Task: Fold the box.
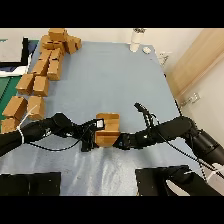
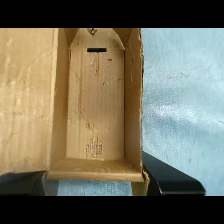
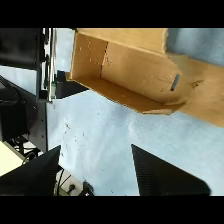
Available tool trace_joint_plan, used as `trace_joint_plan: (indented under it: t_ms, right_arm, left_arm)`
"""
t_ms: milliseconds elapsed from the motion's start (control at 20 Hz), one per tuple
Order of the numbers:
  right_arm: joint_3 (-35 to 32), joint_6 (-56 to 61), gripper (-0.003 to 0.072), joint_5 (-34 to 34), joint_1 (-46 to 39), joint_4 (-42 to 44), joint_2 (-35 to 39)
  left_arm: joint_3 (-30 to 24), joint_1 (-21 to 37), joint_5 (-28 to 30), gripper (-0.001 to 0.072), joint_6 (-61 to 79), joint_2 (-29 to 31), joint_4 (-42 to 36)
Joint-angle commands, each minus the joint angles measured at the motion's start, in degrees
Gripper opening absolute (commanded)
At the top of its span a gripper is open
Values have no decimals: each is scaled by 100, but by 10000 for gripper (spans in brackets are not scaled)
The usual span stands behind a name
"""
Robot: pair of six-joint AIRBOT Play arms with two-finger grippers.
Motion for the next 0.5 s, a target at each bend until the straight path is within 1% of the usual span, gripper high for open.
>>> trace_joint_plan:
  t_ms: [0,100,200,300,400,450]
  right_arm:
    - [4,155,720,262,0,11,2]
    - [4,155,720,485,0,9,2]
    - [4,157,720,739,-2,11,2]
    - [4,157,720,835,-2,11,2]
    - [4,157,713,909,-2,9,0]
    - [4,157,609,957,0,11,-2]
  left_arm:
    - [4,-4,50,422,-289,61,2]
    - [-9,-4,146,422,-289,59,4]
    - [-68,-4,367,422,-289,59,4]
    - [-133,-35,411,422,-267,55,13]
    - [-157,-188,409,422,-245,24,315]
    - [-157,-304,428,422,-247,4,498]
